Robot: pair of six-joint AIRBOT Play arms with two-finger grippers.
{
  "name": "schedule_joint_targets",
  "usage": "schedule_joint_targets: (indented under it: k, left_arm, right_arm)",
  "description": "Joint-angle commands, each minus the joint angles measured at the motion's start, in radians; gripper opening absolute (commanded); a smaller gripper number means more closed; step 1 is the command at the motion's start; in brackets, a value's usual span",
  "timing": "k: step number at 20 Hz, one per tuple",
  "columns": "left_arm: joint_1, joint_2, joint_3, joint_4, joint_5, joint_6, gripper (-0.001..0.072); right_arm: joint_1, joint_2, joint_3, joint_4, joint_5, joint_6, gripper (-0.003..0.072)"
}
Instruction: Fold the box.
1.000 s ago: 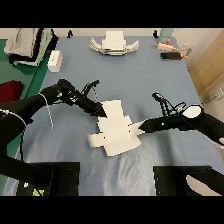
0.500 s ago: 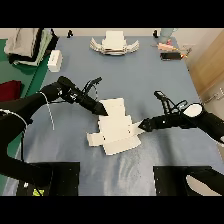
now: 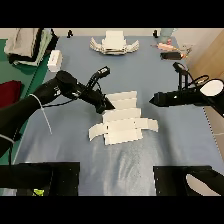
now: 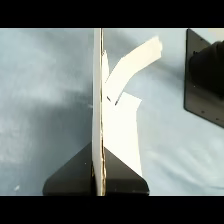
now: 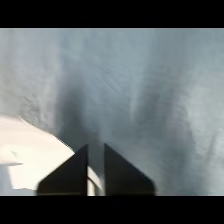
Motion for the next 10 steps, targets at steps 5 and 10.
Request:
schedule_joint_targets:
  k: [5,10]
  left_arm:
    - [-0.094,0.077,-0.186,-0.164,0.245,0.407,0.0011]
    - [-0.097,0.083,-0.24,-0.183,0.249,0.453,0.0011]
  right_arm:
    - [0.117,0.02,-0.014,0.084,0.082,0.0,0.0003]
    - [0.248,0.026,-0.22,-0.111,-0.058,0.167,0.0003]
